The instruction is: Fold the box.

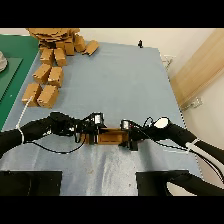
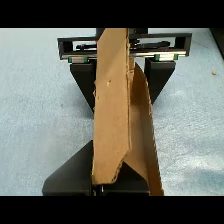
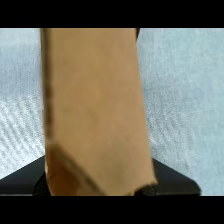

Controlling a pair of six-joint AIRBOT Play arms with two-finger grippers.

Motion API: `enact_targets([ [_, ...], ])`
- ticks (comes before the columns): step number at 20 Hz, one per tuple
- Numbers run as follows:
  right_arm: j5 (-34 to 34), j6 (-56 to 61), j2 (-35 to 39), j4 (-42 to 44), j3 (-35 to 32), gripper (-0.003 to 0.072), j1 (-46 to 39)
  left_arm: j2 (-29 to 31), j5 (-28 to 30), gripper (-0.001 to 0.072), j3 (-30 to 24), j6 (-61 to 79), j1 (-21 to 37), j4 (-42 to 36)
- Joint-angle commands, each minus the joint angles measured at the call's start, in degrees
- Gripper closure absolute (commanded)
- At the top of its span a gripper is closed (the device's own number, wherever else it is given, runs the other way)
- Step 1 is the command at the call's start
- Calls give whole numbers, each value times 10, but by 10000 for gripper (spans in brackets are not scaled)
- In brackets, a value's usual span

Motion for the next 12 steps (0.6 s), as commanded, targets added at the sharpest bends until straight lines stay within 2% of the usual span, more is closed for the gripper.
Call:
enact_targets([
  [1,10,0,7,1,0,171,0,0,0,698,0,0,0,0],
  [8,8,0,6,1,0,176,0,0,0,698,0,0,0,0],
  [12,3,-1,1,1,0,131,0,0,0,698,0,0,0,0],
])
